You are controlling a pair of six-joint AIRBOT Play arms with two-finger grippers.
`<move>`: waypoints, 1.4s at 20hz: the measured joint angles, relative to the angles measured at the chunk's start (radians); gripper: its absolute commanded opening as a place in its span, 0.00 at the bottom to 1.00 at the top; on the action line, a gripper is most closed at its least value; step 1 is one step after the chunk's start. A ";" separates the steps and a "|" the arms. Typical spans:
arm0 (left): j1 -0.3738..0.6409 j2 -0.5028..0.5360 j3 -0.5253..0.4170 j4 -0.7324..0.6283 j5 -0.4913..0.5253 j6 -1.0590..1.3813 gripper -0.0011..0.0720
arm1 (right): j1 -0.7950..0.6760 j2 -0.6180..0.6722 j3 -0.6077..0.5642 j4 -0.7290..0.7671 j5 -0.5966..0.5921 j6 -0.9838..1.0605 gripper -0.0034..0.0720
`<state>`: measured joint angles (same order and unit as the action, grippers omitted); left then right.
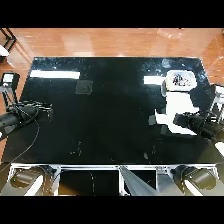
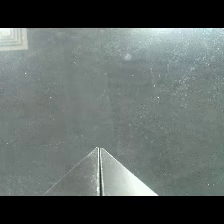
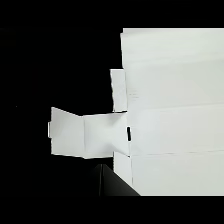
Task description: Fold the box and place the chain.
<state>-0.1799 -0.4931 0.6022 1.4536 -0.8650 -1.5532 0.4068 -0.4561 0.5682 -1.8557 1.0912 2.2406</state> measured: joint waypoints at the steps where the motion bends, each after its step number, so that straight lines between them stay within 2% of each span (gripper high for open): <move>1: 0.000 0.000 0.000 0.000 0.000 0.000 0.05 | 0.000 0.000 0.000 0.000 0.000 0.000 0.07; 10: 0.000 -0.001 0.000 0.000 0.011 0.000 0.05 | 0.000 0.000 0.000 0.000 0.000 0.000 0.07; 14: 0.000 -0.021 -0.005 -0.018 0.097 0.000 0.05 | 0.000 0.000 0.000 0.000 0.000 0.000 0.07; 18: 0.000 -0.125 -0.027 -0.181 0.204 0.000 0.07 | 0.000 0.000 0.000 -0.001 -0.030 0.000 0.07; 19: 0.000 -0.158 -0.029 -0.223 0.216 0.000 0.21 | 0.000 0.000 0.000 -0.004 -0.058 0.000 0.07; 20: 0.000 -0.192 -0.031 -0.256 0.224 0.000 0.45 | 0.000 0.000 0.000 -0.005 -0.087 0.000 0.07; 21: 0.000 -0.220 -0.032 -0.282 0.232 0.000 0.74 | 0.000 0.000 0.000 -0.005 -0.116 0.000 0.07; 22: 0.000 -0.245 -0.033 -0.301 0.237 0.000 0.87 | 0.000 0.000 0.000 -0.004 -0.141 0.000 0.08; 23: 0.000 -0.268 -0.034 -0.316 0.244 -0.002 0.87 | 0.000 0.000 0.000 -0.002 -0.167 0.000 0.26; 24: 0.000 -0.286 -0.034 -0.328 0.251 0.005 0.87 | 0.000 -0.001 0.000 -0.002 -0.188 0.000 0.92; 25: 0.000 -0.298 -0.034 -0.335 0.253 0.015 0.87 | -0.001 -0.004 0.000 -0.004 -0.204 0.000 0.99; 28: 0.000 -0.319 -0.032 -0.351 0.271 0.036 0.87 | -0.008 -0.025 -0.001 -0.024 -0.220 -0.005 0.99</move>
<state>-0.1799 -0.8116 0.5701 1.1023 -0.5938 -1.5169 0.3985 -0.4808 0.5671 -1.8801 0.8707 2.2360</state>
